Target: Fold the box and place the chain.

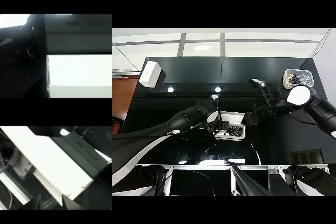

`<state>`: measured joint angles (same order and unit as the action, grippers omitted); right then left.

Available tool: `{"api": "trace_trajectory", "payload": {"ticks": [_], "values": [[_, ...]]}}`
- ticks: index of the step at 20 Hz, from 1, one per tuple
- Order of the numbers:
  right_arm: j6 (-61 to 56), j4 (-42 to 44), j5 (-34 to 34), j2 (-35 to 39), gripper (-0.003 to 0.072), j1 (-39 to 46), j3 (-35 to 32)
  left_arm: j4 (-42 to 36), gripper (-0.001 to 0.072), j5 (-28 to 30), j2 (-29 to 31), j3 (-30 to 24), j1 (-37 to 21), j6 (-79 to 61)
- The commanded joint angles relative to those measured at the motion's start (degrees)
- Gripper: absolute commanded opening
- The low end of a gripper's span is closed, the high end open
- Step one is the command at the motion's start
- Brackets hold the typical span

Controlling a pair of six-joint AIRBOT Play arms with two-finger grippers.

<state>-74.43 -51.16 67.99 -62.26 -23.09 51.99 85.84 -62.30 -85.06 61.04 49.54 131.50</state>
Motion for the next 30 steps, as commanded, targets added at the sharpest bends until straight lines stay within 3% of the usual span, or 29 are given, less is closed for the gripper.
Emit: {"api": "trace_trajectory", "payload": {"ticks": [1,3,4,5,6,10,13,15,17,19,20,21,22,23,24,25,27,30], "values": [[-0.1,-2.9,2.2,4.4,0.0321,5.0,0.1,0.2,0.0024,-1.3,0.0,0.2,-0.2,-0.4],[-0.1,-3.1,3.0,8.6,0.0314,9.3,0.1,0.0,0.0030,-1.4,0.1,0.2,-0.4,0.8],[-0.1,-3.1,3.5,10.4,0.0314,11.2,0.1,0.0,0.0133,-1.5,0.1,0.2,-0.5,1.9],[-0.1,-3.1,4.3,11.7,0.0314,12.7,0.1,0.1,0.0339,-1.5,0.1,0.8,-0.5,2.3],[-0.1,-3.1,5.3,12.9,0.0314,14.0,0.1,0.4,0.0464,-1.9,0.1,2.0,-0.5,2.3],[-0.1,-3.1,5.3,14.5,0.0314,16.5,0.1,4.0,0.0474,-7.9,3.1,9.7,-0.2,-9.7],[-0.2,-3.2,5.6,14.5,0.0314,17.0,0.1,5.5,0.0474,-7.6,11.8,8.6,-1.9,-19.0],[-0.9,-3.1,5.0,14.5,0.0314,17.0,0.1,5.0,0.0474,-6.7,19.0,4.0,-6.0,-25.6],[-0.9,-3.4,4.1,14.5,0.0314,17.0,0.1,2.3,0.0474,-3.7,27.5,-5.0,-12.6,-32.2],[-1.2,-3.7,3.0,14.5,0.0314,17.0,0.1,-6.5,0.0474,7.6,35.6,-17.2,-22.9,-34.9],[-1.5,-4.0,2.4,14.5,0.0314,17.0,0.1,-15.7,0.0474,16.0,38.7,-23.9,-28.7,-35.1],[-1.7,-4.1,1.9,14.5,0.0314,17.0,0.1,-30.5,0.0473,23.6,40.5,-31.1,-34.6,-40.5],[-1.9,-4.2,1.4,14.5,0.0314,17.0,0.1,-46.6,0.0460,25.9,40.8,-36.4,-38.3,-54.2],[-1.9,-4.3,1.2,14.5,0.0314,17.0,0.1,-61.7,0.0461,21.2,39.8,-40.0,-40.8,-76.7],[-1.9,-4.9,1.1,14.5,0.0315,17.0,0.1,-69.0,0.0463,13.0,38.3,-41.4,-41.9,-96.5],[-1.9,-5.6,1.3,14.5,0.0314,17.0,0.1,-70.2,0.0467,6.1,36.4,-41.3,-41.6,-110.5],[-1.9,-6.5,1.3,14.5,0.0314,17.0,0.1,-69.8,0.0710,4.7,33.5,-41.0,-39.8,-128.3],[-1.9,-6.5,1.7,14.5,0.0314,17.0,0.1,-57.8,0.0712,8.0,28.7,-37.0,-37.6,-137.5]]}}
